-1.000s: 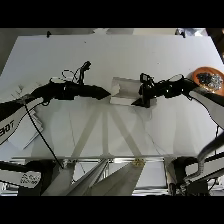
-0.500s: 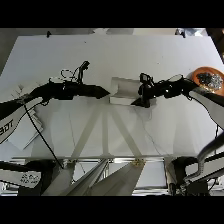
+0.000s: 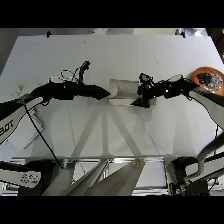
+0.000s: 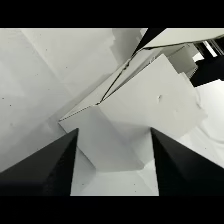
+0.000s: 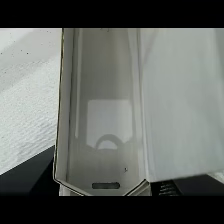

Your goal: Fold the box and place the chain.

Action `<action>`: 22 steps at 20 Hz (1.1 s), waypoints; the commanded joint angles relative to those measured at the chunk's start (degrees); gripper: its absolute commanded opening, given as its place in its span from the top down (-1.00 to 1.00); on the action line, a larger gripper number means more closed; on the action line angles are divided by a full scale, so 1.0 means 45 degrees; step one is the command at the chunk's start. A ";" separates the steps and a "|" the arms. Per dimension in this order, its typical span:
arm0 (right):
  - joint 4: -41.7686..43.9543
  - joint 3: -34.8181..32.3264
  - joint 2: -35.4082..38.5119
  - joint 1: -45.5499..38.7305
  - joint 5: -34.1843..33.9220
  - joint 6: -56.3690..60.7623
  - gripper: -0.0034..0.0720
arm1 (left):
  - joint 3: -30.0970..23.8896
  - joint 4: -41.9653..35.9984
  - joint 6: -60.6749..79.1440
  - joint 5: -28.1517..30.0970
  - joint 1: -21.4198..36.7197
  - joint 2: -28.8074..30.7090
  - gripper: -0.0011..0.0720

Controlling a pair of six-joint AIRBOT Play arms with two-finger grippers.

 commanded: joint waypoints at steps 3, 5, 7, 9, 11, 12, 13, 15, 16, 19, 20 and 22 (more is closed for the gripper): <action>-0.0005 0.0015 -0.0005 -0.0005 -0.0005 0.0005 -0.18 | -0.0005 0.0005 0.0049 0.0879 -0.0675 -0.0010 -0.48; -0.0005 0.0015 -0.0005 -0.0005 -0.0005 0.0005 -0.18 | 0.0000 -0.0005 -0.0029 0.1496 -0.0967 -0.0010 -0.48; -0.0005 0.0015 -0.0005 -0.0005 -0.0005 0.0005 -0.18 | 0.0000 -0.0024 -0.0471 0.1783 -0.1035 -0.0010 -0.48; -0.0005 0.0015 -0.0005 -0.0005 -0.0005 0.0005 -0.18 | 0.0000 0.0083 -0.1243 0.2059 -0.1015 -0.0005 -0.48; -0.0005 0.0015 -0.0005 -0.0005 -0.0005 0.0005 -0.18 | 0.0000 0.0355 -0.1967 0.2448 -0.1010 0.0000 -0.48; -0.0005 0.0015 -0.0005 -0.0005 -0.0005 0.0005 -0.18 | 0.0015 0.0772 -0.2409 0.2623 -0.1010 0.0010 -0.48; -0.0005 0.0015 -0.0005 -0.0005 -0.0005 0.0005 -0.18 | 0.0068 0.1423 -0.3011 0.2667 -0.1015 0.0005 -0.48; -0.0005 0.0015 -0.0005 -0.0005 -0.0005 0.0005 -0.18 | 0.0335 0.2749 -0.4444 0.2652 -0.1049 0.0005 -0.48; -0.0005 0.0015 -0.0005 -0.0005 -0.0005 0.0005 -0.18 | 0.0510 0.3211 -0.5081 0.2637 -0.1049 0.0005 -0.48; -0.0005 0.0015 -0.0005 -0.0005 -0.0005 0.0005 -0.18 | 0.1151 0.4396 -0.5950 0.2501 -0.1083 0.0005 -0.47; -0.0005 0.0015 -0.0005 -0.0005 -0.0005 0.0005 -0.18 | 0.1331 0.4648 -0.6018 0.2569 -0.1137 0.0005 -0.47; -0.0005 0.0015 -0.0005 -0.0005 -0.0005 0.0005 -0.18 | 0.1535 0.4736 -0.6013 0.2725 -0.1258 0.0000 -0.43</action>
